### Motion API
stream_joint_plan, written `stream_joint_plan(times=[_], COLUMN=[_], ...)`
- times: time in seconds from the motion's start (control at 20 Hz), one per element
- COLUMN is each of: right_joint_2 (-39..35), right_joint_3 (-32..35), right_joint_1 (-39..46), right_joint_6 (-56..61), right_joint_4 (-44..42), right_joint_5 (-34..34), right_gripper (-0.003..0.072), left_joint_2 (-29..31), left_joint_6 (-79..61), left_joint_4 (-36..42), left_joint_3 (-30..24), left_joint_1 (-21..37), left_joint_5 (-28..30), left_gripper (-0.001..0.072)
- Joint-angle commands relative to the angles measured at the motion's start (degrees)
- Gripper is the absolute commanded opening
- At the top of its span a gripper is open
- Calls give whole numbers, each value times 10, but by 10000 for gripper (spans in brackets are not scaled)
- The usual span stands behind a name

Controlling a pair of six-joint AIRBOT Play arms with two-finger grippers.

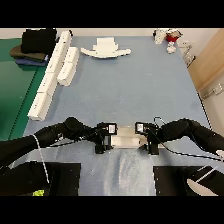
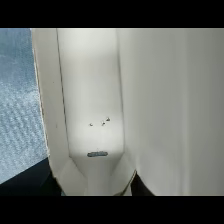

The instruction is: Fold the box.

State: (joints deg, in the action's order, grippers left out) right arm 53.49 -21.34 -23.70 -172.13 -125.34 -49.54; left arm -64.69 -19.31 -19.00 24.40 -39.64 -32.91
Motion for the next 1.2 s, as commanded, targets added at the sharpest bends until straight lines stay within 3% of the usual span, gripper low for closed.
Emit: stream_joint_plan(times=[0.0,1.1,1.15], right_joint_2=[0,0,0], right_joint_3=[-1,-1,-1], right_joint_1=[0,0,0], right_joint_6=[0,2,2], right_joint_4=[0,-14,-14], right_joint_5=[0,0,0], right_gripper=[519,519,558], left_joint_2=[0,0,0], left_joint_6=[-2,-2,-2], left_joint_4=[-3,-3,-3], left_joint_3=[0,1,1], left_joint_1=[0,0,0], left_joint_5=[-6,-6,-6], left_gripper=[414,414,414])
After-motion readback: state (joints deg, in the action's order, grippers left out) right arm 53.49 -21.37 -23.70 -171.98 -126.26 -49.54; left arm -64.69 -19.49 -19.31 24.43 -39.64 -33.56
